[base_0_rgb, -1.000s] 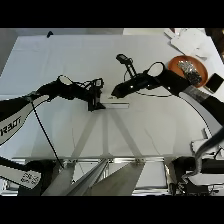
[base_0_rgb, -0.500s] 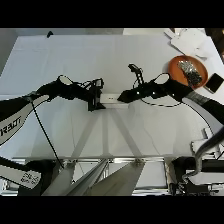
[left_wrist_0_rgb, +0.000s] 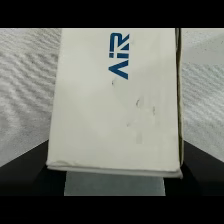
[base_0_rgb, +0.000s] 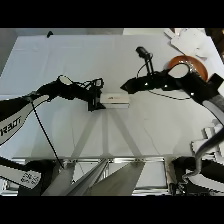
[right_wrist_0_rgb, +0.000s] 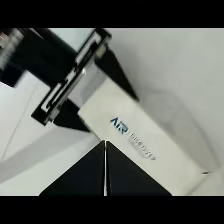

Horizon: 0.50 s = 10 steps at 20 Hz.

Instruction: Fold the box and place the chain.

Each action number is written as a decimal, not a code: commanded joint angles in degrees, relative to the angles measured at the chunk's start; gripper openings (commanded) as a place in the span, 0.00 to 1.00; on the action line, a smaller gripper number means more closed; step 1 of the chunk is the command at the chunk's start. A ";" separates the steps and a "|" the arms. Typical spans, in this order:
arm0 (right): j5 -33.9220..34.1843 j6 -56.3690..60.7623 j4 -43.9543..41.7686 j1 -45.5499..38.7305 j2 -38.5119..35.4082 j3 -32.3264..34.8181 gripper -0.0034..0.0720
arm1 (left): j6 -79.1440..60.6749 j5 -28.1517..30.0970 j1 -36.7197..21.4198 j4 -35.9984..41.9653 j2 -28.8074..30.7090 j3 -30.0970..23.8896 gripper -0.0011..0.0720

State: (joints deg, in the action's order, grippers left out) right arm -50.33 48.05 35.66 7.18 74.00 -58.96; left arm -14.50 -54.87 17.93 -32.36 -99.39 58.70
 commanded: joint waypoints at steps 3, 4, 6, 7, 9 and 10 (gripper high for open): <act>7.91 7.26 20.13 -6.71 -13.57 -1.09 0.06 | -0.04 0.02 0.02 -0.04 0.00 0.02 0.17; 8.37 10.60 26.29 -8.22 -15.50 -1.09 0.06 | -0.02 0.00 0.02 -0.04 0.00 0.02 0.17; 7.15 15.72 37.18 -10.69 -17.90 -1.09 0.06 | -0.04 0.02 0.02 -0.04 0.00 0.02 0.17; 5.73 16.52 40.61 -11.74 -18.49 -1.09 0.06 | -0.04 0.02 0.02 -0.07 0.00 0.02 0.17; 1.79 16.46 42.56 -13.66 -18.62 -1.09 0.06 | -0.04 0.00 0.02 -0.07 0.00 0.02 0.17; -0.15 16.46 42.53 -14.23 -18.62 -1.09 0.06 | -0.04 0.02 0.02 -0.04 0.02 0.02 0.17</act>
State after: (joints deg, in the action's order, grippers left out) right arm -46.50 61.69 70.43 -4.47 56.88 -59.99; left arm -14.52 -54.87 17.93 -32.38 -99.39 58.70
